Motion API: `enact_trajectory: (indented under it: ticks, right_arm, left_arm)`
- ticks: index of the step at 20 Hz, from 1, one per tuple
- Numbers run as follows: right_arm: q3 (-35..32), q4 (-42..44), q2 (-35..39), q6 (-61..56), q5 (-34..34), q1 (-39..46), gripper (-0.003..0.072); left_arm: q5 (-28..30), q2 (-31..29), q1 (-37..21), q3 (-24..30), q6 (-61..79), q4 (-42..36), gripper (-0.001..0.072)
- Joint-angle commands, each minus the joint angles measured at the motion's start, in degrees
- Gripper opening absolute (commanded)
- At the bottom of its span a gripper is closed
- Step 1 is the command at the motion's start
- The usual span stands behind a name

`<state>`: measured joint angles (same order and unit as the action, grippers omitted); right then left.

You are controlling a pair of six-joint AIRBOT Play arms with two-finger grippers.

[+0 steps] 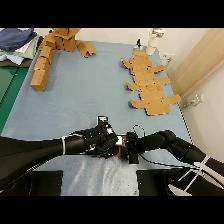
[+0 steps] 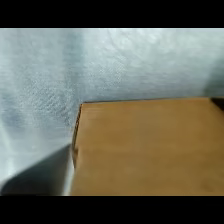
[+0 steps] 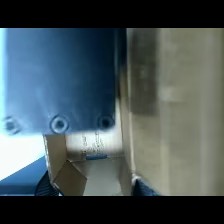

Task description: Fold the box.

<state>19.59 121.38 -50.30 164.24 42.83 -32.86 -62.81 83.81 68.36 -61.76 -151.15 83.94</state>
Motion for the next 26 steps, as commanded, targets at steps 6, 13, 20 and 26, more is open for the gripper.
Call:
enact_trajectory:
  ticks: [6, 13, 20, 26]
  right_arm:
    - [0.04, 0.07, 0.00, -0.28, -0.09, 0.00, 0.0518]
    - [0.04, 0.07, 0.00, -0.28, -0.09, 0.00, 0.0518]
    - [0.04, 0.07, 0.00, -0.28, -0.09, 0.00, 0.0518]
    - [0.04, 0.07, 0.00, -0.28, -0.07, 0.00, 0.0519]
  left_arm:
    - [-5.86, -4.63, -0.44, -1.81, -0.42, 4.83, 0.0591]
    - [-17.29, -11.58, -1.01, -1.81, 0.83, 7.19, 0.0572]
    - [-26.05, -13.03, -0.98, -1.75, 7.26, 7.19, 0.0038]
    - [-15.76, -19.15, 1.66, 2.10, 22.05, 8.57, 0.0011]
